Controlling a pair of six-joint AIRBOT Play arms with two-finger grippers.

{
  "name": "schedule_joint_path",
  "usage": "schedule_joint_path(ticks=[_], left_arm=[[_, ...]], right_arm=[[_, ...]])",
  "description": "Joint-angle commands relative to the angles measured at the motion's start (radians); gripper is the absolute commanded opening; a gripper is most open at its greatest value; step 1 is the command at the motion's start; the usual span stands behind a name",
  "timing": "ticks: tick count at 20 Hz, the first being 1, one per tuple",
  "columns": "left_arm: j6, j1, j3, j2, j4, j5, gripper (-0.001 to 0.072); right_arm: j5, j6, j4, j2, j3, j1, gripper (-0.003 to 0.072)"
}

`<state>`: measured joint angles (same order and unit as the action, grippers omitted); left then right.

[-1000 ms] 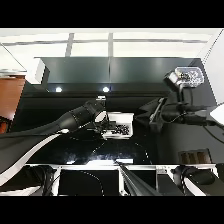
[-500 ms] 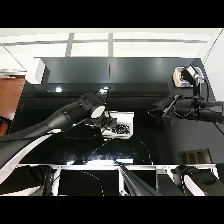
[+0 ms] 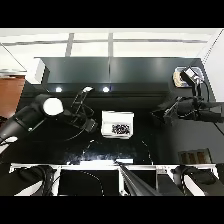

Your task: Fold the box and place the chain.

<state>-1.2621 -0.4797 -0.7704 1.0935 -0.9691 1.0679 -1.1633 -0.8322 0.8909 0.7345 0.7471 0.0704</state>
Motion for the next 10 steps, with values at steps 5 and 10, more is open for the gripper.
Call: schedule_joint_path(ticks=[5, 10], left_arm=[[1.334, 0.221, 0.196, 0.09, 0.584, 0.016, 0.0709], [1.552, 0.156, 0.196, 0.133, 0.412, -0.205, 0.0708]], right_arm=[[0.043, -0.026, 0.034, 0.0, -0.001, -0.001, 0.0568], [0.047, -0.052, 0.035, 0.0, -0.001, -0.001, 0.0569]])
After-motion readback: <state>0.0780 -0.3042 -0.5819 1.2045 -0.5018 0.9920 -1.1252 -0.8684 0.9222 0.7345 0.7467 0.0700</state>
